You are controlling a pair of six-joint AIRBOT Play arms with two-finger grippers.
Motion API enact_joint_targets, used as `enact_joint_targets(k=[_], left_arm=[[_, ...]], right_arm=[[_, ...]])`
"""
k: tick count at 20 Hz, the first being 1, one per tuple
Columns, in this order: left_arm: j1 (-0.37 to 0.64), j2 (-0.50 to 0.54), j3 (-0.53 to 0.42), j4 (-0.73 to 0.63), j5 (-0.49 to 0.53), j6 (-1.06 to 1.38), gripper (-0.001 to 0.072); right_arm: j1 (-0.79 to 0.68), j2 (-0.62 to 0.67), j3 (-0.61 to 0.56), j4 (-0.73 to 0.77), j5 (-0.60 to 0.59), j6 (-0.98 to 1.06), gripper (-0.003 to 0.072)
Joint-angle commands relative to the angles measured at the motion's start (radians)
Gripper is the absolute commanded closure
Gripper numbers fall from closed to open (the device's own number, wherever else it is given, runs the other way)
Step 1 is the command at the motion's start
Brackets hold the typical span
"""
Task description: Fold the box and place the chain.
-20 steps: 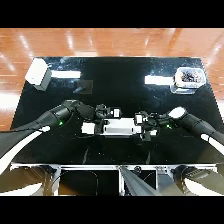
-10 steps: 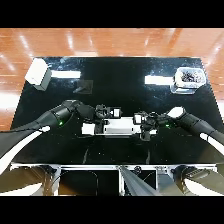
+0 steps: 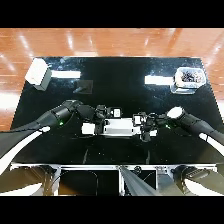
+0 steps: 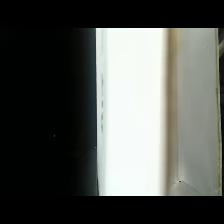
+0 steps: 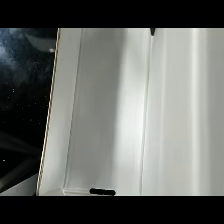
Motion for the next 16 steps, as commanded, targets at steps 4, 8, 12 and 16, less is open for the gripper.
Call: enact_joint_targets(k=[4, 8, 12, 16], left_arm=[[0.000, 0.000, 0.000, 0.000, -0.001, 0.000, 0.0693], [0.000, 0.000, 0.000, 0.000, 0.002, -0.001, 0.0693], [0.000, 0.000, 0.000, 0.000, 0.002, -0.001, 0.0694], [0.000, 0.000, 0.000, 0.000, -0.001, -0.001, 0.0693]], right_arm=[[0.014, -0.005, 0.005, -0.019, -0.019, 0.027, -0.0014], [0.006, -0.005, 0.005, 0.000, -0.022, 0.029, -0.0014], [-0.017, -0.003, 0.005, 0.011, -0.009, 0.057, -0.0014], [-0.056, -0.002, 0.005, 0.001, 0.058, 0.063, -0.0014]])
